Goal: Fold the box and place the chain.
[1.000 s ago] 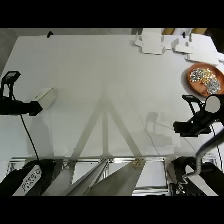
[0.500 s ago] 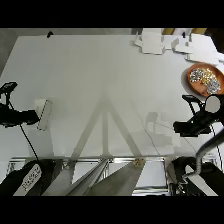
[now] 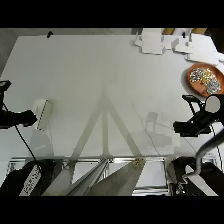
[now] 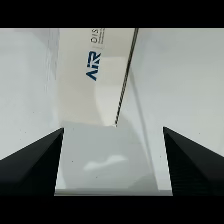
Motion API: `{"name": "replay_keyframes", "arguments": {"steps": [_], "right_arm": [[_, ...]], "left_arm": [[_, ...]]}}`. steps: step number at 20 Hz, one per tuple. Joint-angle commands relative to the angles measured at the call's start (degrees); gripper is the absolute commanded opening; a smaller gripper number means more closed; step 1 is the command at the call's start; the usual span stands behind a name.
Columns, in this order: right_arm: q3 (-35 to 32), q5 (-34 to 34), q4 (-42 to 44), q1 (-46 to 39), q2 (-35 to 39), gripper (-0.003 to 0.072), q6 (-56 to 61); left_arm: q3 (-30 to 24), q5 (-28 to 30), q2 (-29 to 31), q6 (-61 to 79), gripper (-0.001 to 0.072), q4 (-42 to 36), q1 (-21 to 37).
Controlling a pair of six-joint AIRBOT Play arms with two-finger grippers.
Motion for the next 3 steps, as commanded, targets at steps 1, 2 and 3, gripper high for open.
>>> {"name": "replay_keyframes", "arguments": {"steps": [1, 2, 3], "right_arm": [[-0.02, 0.00, 0.00, -0.04, 0.04, 0.0024, 0.00], [-0.02, -0.02, 0.02, -0.04, 0.04, 0.0024, 0.00], [-0.02, 0.00, 0.02, -0.04, 0.04, 0.0024, 0.00]], "left_arm": [[-0.02, 1.40, 4.11, 0.00, 0.0701, 0.52, -1.64], [-0.02, 1.62, 4.37, -0.02, 0.0701, 0.81, -1.73], [-0.02, 1.97, 4.28, -0.04, 0.0701, 1.05, -1.73]]}}
